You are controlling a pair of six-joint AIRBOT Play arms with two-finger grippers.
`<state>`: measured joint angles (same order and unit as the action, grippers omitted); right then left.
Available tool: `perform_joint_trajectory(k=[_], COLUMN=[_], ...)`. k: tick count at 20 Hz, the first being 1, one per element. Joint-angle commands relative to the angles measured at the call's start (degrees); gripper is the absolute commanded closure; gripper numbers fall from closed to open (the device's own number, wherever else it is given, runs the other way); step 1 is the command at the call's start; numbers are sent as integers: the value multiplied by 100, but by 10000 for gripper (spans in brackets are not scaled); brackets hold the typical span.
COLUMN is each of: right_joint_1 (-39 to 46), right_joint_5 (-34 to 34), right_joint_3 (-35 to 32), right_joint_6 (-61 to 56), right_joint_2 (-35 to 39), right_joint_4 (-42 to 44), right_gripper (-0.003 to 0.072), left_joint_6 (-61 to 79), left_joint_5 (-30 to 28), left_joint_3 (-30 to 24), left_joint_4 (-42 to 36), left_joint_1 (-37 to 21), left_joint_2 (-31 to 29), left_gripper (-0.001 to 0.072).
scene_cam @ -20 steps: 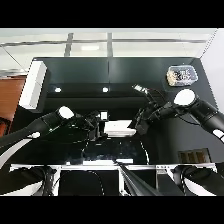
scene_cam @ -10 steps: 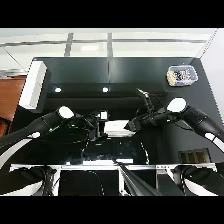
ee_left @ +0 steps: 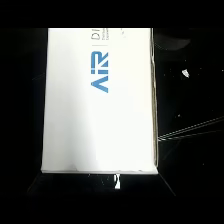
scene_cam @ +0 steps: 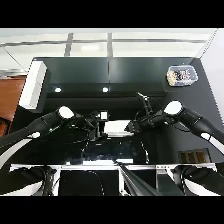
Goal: Fold the box and place the chain.
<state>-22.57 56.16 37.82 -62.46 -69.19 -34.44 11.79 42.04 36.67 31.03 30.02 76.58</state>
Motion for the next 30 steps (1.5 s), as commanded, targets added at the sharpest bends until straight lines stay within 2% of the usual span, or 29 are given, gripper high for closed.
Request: perform_joint_trajectory(k=[1,4,7,11,14,15,16,17,19,21,23,27,30], right_joint_1=[-7,9,243,1012,1596,1738,1838,1904,1930,1923,1923,1923,1923], right_joint_5=[-245,-260,120,562,883,1038,1147,1246,1259,1165,981,855,859], right_joint_3=[-7,0,15,55,52,52,52,50,22,0,-7,-7,-7], right_joint_6=[-48,-44,-39,-90,-479,-682,-968,-1329,-1725,-1733,-1731,-1729,-1727], right_joint_2=[-13,-9,201,1274,2127,2302,2376,2380,2378,2378,2380,2380,2380], right_joint_4=[-50,-50,-28,-238,-1211,-1740,-2258,-2754,-3235,-3156,-2968,-2907,-2909], right_gripper=[670,670,670,671,670,670,671,670,670,670,670,670,670], left_joint_6=[-4,-4,-4,-74,-616,-673,-798,-1091,-1733,-2417,-2927,-3729,-3829], left_joint_5=[0,0,15,55,372,570,728,826,1158,1563,1484,1147,1062], left_joint_3=[2,2,2,2,4,4,15,63,315,732,1250,2221,2688], left_joint_4=[-4,-4,-22,-17,22,63,122,225,719,1047,1029,1132,1552], left_joint_1=[-4,-4,-4,-7,-7,-4,-4,-4,-4,0,111,732,1169], left_joint_2=[-2,-2,-2,-13,-173,-267,-361,-457,-656,-726,-647,120,793], left_gripper=[316,316,316,316,305,250,75,-5,-5,-2,-2,-2,-2])
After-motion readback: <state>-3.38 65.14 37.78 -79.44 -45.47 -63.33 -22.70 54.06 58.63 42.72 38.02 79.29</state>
